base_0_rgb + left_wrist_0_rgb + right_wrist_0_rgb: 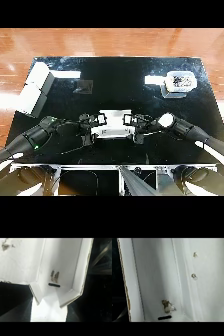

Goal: Fold the box and place the chain.

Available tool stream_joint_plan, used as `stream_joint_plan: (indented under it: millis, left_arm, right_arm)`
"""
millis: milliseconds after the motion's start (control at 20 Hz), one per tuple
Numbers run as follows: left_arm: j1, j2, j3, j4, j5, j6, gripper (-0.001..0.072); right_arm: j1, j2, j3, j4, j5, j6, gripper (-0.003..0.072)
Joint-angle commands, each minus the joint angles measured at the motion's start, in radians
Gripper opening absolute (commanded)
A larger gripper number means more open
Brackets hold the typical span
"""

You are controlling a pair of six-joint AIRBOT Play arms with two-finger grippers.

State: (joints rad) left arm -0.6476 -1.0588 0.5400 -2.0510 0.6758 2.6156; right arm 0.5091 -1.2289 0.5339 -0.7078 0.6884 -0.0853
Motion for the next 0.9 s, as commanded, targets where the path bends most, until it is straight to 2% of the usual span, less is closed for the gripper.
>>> stream_joint_plan:
  millis: [0, 100, 250, 400, 550, 850]
  left_arm:
    - [-0.001, -0.001, 0.000, -0.015, -0.006, 0.000, 0.0477]
    - [-0.001, -0.003, 0.000, -0.023, -0.006, 0.000, 0.0314]
    - [-0.001, -0.006, 0.000, -0.034, -0.014, 0.000, 0.0301]
    - [-0.001, -0.006, 0.000, -0.058, -0.058, 0.000, 0.0236]
    - [-0.002, -0.007, 0.000, -0.084, -0.093, 0.000, 0.0236]
    - [-0.031, -0.020, 0.000, -0.113, -0.101, -0.001, 0.0236]
  right_arm:
    - [0.000, 0.000, 0.000, 0.000, 0.000, 0.000, 0.0615]
    - [0.000, 0.000, 0.000, 0.000, 0.000, 0.000, 0.0616]
    - [0.000, 0.000, 0.000, 0.000, 0.000, 0.000, 0.0616]
    - [0.000, 0.000, 0.000, 0.000, 0.000, 0.000, 0.0616]
    - [0.000, 0.000, 0.000, 0.000, 0.000, 0.000, 0.0616]
    - [0.000, 0.000, 0.000, 0.000, 0.000, 0.000, 0.0616]
